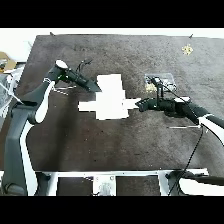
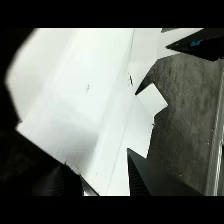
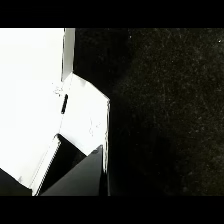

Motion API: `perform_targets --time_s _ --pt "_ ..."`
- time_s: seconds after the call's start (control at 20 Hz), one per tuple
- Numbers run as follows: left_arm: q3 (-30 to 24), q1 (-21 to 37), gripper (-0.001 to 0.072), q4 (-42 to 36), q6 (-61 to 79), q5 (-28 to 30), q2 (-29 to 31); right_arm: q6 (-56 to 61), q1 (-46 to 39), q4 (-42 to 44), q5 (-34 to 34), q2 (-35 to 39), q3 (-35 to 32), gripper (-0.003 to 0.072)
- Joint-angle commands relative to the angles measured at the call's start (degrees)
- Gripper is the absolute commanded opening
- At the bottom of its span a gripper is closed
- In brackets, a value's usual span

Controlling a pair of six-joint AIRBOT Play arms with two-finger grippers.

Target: Fold the box and place the chain.

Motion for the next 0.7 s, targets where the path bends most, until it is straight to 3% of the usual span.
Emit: perform_targets --time_s 0.0,0.1,0.2,0.25,0.3,0.4,0.45,0.55,0.6,0.65 --pt "-1.0 -1.5 0.0419 -0.1 0.1 -1.4 -1.0 0.0 0.0 0.0 0.0 0.0 0.0 0.0003" --pt "-1.0 -1.6 0.0416 -0.7 0.7 -0.2 -1.3 0.0 0.0 0.0 0.0 0.0 0.0 0.0003" --pt "-1.0 -1.6 0.0338 -1.0 1.2 -0.3 -1.3 0.0 0.0 0.0 0.0 0.0 0.0 0.0002" --pt "-1.0 -1.6 0.0333 -0.9 1.2 -1.0 -1.3 0.0 0.0 0.0 0.0 0.0 0.0 0.0003" --pt "-1.0 -1.6 0.0175 -0.8 1.5 -1.6 -1.3 0.0 0.0 0.0 0.0 0.0 0.0 0.0003" --pt "-1.0 -1.6 0.0147 -0.8 2.0 -2.8 -1.3 0.0 0.0 0.0 0.0 0.0 0.0 0.0003" --pt "-1.0 -1.6 0.0033 -0.9 3.5 -3.1 -1.3 0.0 0.0 0.0 0.0 0.0 0.0 0.0003" --pt "-1.0 -1.6 0.0011 -0.9 6.0 -3.9 -1.3 0.0 -0.1 0.0 0.0 0.1 0.0 0.0005" --pt "-1.0 -1.6 0.0011 -1.0 7.4 -4.2 -1.3 0.0 -0.3 0.1 -0.2 0.2 0.0 0.0118" --pt "-1.0 -1.6 0.0011 -1.0 8.3 -4.3 -1.3 0.0 -0.8 0.5 -0.2 0.7 0.0 0.0366"
